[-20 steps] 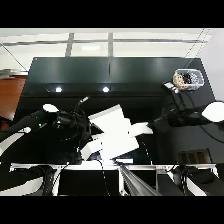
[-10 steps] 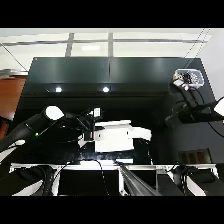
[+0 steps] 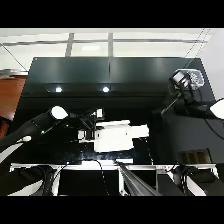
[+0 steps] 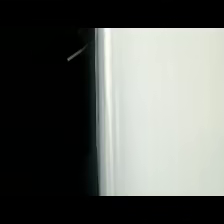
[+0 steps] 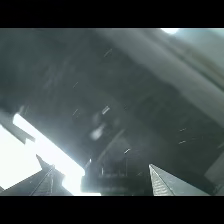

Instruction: Fold the box and place the chain.

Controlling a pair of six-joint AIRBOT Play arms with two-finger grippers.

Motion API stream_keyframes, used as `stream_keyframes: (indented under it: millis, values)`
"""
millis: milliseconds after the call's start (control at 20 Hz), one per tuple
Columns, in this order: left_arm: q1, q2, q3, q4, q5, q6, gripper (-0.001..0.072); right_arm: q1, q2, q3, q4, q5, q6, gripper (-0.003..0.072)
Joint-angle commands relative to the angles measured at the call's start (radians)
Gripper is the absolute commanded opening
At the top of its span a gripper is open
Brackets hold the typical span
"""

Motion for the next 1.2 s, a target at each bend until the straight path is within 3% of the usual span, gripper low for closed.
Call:
stream_keyframes:
  millis: [0,350,1150]
  values:
    - [0.0,-0.009,0.0,-0.012,-0.024,0.024,0.0032,0.045,-0.001,-0.11,0.05,0.057,-0.223,0.0694]
    - [0.0,-0.024,0.0,0.026,-0.01,0.023,0.0032,0.222,-0.002,-0.257,0.053,-0.077,-0.309,0.0693]
    - [-0.002,-0.06,0.0,0.074,0.034,0.024,0.0031,0.324,-0.035,-0.261,0.073,-0.118,-0.309,0.0692]
